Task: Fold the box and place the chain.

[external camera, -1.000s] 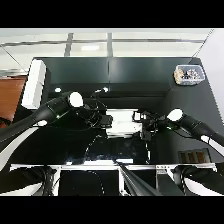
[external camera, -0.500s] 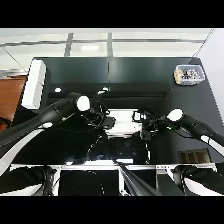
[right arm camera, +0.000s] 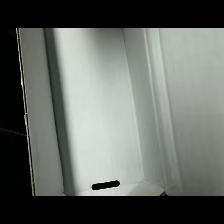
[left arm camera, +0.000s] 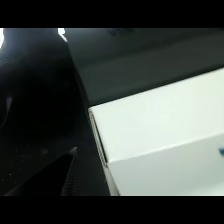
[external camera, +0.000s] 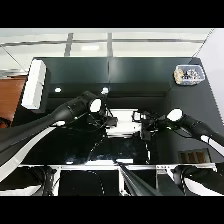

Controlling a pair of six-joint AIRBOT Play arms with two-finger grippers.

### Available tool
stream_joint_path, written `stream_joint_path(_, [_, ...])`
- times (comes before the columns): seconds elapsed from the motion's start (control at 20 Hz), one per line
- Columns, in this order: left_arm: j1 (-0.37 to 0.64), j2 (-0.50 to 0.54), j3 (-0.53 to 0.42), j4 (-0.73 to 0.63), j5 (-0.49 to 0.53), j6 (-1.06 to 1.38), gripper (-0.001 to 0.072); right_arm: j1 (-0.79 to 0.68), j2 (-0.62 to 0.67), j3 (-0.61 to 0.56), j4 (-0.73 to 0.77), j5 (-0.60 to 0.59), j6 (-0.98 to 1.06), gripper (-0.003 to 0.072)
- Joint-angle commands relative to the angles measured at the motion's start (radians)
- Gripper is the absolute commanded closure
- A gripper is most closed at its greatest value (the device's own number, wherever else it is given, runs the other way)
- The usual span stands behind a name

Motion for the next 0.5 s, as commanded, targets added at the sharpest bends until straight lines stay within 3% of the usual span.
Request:
stream_joint_path(0.0, [-0.030, -0.019, 0.013, 0.048, -0.011, -0.108, 0.0378, 0.001, 0.000, 0.000, 0.000, 0.000, 0.000, 0.0222])
stream_joint_path(0.45, [-0.086, -0.059, 0.068, 0.111, -0.017, -0.219, 0.0378, 0.001, 0.000, 0.000, -0.001, 0.000, 0.000, 0.0223])
